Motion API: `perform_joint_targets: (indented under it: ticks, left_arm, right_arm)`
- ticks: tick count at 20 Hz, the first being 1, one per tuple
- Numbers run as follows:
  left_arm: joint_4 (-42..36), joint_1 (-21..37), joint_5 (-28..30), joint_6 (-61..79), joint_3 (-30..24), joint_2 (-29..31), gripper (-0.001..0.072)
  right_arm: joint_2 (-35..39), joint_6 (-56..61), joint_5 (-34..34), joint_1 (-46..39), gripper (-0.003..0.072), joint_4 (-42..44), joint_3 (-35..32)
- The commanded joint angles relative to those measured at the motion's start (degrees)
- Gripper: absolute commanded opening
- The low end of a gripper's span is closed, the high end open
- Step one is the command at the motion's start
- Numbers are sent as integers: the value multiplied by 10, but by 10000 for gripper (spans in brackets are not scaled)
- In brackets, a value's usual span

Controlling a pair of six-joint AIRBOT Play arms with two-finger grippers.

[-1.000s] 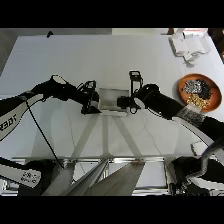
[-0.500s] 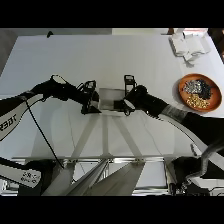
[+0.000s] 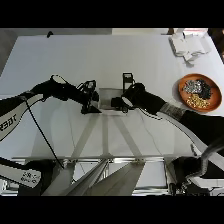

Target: Fold the box and place the chain.

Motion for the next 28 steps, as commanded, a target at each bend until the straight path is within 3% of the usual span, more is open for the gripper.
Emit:
perform_joint_targets:
  ticks: [1, 7, 12, 15, 21, 23, 28]
  left_arm:
    - [0, 0, 0, 0, 0, 0, 337]
    - [0, 0, 0, 0, 0, 0, 337]
    - [0, 0, 0, 0, 0, 0, 337]
    - [0, 0, 0, 0, 0, 0, 337]
    - [0, 0, 0, 0, 0, 0, 337]
    - [0, 0, 0, 0, 0, 0, 337]
    - [0, 0, 0, 0, 0, 0, 337]
  right_arm:
    - [37, -7, 50, 0, 416, -2, 1]
    - [148, -35, 142, -33, 405, -5, 1]
    - [234, -164, 228, -154, 406, -70, 1]
    - [243, -275, 269, -262, 408, -79, 1]
    - [232, -426, 227, -495, 431, -73, -5]
    - [211, -442, 216, -557, 598, -72, -10]
    - [130, -494, 136, -662, 596, 12, -15]
